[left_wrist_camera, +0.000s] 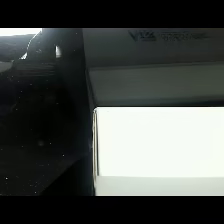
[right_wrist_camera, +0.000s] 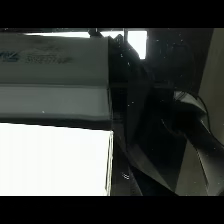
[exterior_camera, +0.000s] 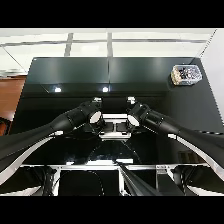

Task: Fold the box and place the chain.

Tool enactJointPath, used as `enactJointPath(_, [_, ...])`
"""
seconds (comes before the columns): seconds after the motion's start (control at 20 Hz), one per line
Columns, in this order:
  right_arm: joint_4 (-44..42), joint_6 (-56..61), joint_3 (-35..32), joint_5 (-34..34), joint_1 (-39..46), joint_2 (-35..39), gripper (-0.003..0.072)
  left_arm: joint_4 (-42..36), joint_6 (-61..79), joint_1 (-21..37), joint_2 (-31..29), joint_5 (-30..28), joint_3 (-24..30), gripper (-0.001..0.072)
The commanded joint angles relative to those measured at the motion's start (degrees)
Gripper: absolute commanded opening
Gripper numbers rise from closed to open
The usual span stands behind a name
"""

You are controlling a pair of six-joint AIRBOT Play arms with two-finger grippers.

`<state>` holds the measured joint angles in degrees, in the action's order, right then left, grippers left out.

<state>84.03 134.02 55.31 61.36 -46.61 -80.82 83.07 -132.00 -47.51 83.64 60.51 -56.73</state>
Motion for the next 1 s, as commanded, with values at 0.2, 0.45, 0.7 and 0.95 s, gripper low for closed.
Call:
enactJointPath(0.2, [0.02,-0.02,0.04,0.48,-0.04,0.0,0.0395,0.02,-0.04,0.04,-0.02,-0.04,0.02,0.0026])
enactJointPath(0.45, [0.02,-0.02,0.04,0.48,-0.04,-0.07,0.0383,0.02,-0.04,0.04,-0.02,-0.02,0.02,0.0026])
enactJointPath(0.7, [0.07,0.09,0.04,0.48,-0.04,-0.07,0.0009,0.0,-0.04,0.04,-0.02,-0.02,0.02,0.0026])
enactJointPath(0.95, [0.2,0.11,0.04,0.28,-0.04,-0.04,0.0216,0.0,-0.04,0.04,-0.02,-0.02,0.02,0.0026])
